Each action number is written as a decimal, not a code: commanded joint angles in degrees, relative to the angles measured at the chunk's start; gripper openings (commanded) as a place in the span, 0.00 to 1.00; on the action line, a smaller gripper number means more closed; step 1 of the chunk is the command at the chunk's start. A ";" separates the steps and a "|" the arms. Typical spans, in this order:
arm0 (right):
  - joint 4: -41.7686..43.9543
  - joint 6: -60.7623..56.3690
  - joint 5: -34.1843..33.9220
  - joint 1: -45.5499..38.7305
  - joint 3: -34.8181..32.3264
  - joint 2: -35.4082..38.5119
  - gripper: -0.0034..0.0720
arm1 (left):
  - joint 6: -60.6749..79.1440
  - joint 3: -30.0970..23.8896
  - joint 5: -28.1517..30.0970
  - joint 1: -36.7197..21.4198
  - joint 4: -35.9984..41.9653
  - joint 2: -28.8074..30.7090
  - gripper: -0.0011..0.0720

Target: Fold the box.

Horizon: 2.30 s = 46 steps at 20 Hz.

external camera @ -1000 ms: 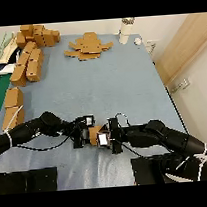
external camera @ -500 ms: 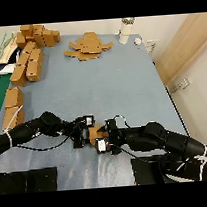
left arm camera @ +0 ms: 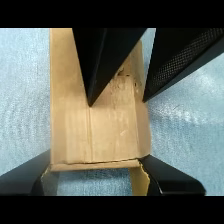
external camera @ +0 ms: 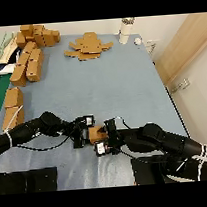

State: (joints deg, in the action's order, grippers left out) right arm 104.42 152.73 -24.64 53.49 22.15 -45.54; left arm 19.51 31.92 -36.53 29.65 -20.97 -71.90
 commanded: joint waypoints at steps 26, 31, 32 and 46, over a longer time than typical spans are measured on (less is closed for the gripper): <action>-16.17 -16.48 -0.33 5.16 0.04 1.95 0.69 | 0.02 0.04 0.02 0.02 -0.02 0.00 0.72; -17.16 -21.86 -1.27 5.07 0.02 0.09 0.80 | 0.02 0.04 0.00 0.02 -0.02 0.00 0.72; -17.90 -21.86 -1.11 5.09 0.02 -0.33 0.80 | 0.02 0.04 0.02 0.00 -0.02 0.00 0.72; -23.04 -22.01 -0.92 5.57 0.09 2.78 0.63 | 0.02 0.04 0.02 0.02 -0.02 0.00 0.72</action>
State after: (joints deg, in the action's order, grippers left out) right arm 81.76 130.85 -25.78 58.96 22.20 -44.42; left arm 19.53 31.92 -36.53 29.65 -20.97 -71.90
